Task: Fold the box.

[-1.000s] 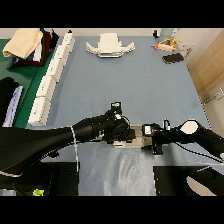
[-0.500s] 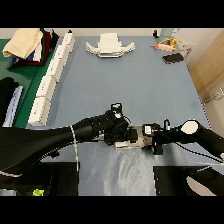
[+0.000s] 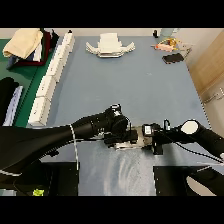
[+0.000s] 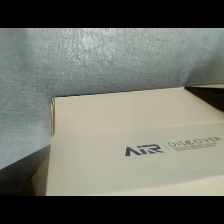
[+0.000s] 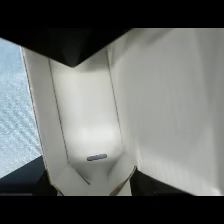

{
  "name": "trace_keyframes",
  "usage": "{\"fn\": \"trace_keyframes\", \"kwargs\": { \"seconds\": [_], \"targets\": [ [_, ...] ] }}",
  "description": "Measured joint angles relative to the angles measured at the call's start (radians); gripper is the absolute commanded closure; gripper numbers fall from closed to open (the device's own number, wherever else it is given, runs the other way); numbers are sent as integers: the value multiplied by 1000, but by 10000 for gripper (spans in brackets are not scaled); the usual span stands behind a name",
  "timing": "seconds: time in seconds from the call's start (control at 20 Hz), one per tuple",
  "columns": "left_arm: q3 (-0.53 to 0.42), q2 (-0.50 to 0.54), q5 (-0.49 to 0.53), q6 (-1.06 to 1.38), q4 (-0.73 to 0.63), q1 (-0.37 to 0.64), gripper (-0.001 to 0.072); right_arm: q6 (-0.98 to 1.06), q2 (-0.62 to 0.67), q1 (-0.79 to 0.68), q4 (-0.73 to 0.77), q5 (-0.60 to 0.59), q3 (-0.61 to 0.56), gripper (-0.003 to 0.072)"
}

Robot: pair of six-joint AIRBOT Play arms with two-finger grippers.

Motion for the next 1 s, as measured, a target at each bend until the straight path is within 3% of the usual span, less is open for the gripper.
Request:
{"fn": "trace_keyframes", "kwargs": {
  "seconds": [1.0],
  "targets": [
    [43,0,-103,109,-8,47,19,1,0,0,0,0,0,168]
  ]
}}
